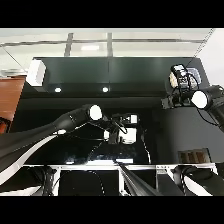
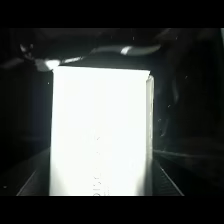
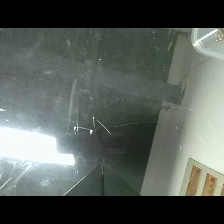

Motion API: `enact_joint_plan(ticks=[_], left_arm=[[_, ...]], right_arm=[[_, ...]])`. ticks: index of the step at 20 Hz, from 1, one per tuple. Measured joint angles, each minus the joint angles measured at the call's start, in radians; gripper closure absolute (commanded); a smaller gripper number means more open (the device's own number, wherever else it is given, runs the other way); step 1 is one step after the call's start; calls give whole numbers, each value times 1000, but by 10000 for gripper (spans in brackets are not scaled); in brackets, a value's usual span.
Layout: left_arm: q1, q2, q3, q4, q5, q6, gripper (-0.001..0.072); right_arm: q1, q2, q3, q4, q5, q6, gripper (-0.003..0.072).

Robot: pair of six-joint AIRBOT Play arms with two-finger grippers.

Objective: Fold the box and place the chain.

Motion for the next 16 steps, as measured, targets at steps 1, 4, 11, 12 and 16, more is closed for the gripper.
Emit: enact_joint_plan(ticks=[1,4,11,12,16], left_arm=[[-7,-3,0,11,18,0,3],[-24,-13,0,46,54,0,143],[2,48,0,215,-11,-285,376],[30,70,0,278,-40,-367,376],[238,163,0,543,-188,-657,376]], right_arm=[[0,0,0,0,-1,0,679],[0,0,0,0,-6,0,679],[0,0,0,-3,-8,0,679],[0,0,0,-3,-8,0,679],[0,0,0,-3,-8,0,679]])
